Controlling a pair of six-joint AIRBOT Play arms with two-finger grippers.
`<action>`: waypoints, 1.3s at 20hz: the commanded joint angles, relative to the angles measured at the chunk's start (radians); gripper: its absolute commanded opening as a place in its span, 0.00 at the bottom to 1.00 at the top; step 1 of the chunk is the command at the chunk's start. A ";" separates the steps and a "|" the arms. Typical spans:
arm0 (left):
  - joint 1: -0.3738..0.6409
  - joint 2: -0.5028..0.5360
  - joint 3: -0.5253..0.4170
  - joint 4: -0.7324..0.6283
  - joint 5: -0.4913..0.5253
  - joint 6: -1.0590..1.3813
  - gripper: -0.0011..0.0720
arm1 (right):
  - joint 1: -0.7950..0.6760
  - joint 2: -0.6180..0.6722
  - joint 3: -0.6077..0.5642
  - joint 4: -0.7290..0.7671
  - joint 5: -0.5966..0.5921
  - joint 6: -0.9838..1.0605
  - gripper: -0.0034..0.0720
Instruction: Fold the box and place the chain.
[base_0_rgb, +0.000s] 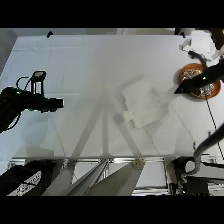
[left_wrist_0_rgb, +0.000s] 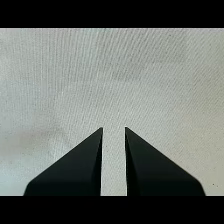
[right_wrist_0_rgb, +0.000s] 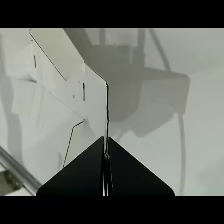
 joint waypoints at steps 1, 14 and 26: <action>0.000 0.001 0.000 0.000 0.000 0.000 0.22 | 0.117 0.185 -0.236 0.088 -0.177 0.003 0.06; 0.000 0.001 0.000 0.000 -0.030 0.000 0.22 | 0.527 0.484 -0.743 0.107 -0.776 0.254 0.06; 0.000 -0.002 0.000 -0.094 -0.062 -0.018 0.22 | 0.534 0.484 -0.743 0.096 -0.771 0.260 0.07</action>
